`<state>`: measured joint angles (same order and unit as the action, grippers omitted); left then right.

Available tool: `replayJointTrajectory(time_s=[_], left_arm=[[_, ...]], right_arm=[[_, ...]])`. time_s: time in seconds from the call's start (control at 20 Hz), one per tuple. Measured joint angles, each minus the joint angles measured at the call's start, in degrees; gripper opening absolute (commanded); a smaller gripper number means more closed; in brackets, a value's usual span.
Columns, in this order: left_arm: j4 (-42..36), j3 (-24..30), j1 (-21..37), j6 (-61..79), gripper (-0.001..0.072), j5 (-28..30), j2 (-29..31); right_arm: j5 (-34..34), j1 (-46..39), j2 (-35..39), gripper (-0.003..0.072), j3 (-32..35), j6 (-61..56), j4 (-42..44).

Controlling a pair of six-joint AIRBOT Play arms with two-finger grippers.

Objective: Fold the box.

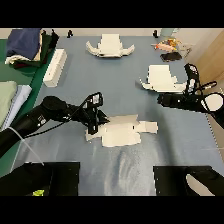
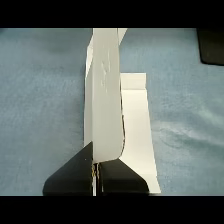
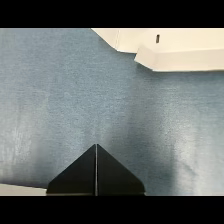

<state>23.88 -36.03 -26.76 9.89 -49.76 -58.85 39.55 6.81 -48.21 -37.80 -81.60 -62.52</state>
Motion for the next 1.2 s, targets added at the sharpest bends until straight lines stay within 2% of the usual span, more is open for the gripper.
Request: replayJointTrajectory(time_s=[0.2, 0.5, 0.95, 1.2], left_arm=[[2.0, -3.6, 1.0, -2.4, 0.0016, -5.3, -4.7], [2.8, -5.0, 1.3, -2.9, 0.0015, -5.6, -7.6], [-4.0, -1.0, 1.3, 4.2, 0.0016, -3.6, -8.5], [-5.1, 0.3, 1.0, 5.5, 0.0016, -2.1, -8.5]], right_arm=[[0.3, 0.0, 0.0, 0.0004, 0.2, 0.0, 0.0], [0.4, 0.0, 0.0, 0.0004, 1.6, 0.0, 0.0], [0.4, 0.0, 0.0, 0.0004, 2.3, 0.0, 0.7], [0.4, 0.1, 0.0, 0.0004, 2.3, 0.0, 1.0]])
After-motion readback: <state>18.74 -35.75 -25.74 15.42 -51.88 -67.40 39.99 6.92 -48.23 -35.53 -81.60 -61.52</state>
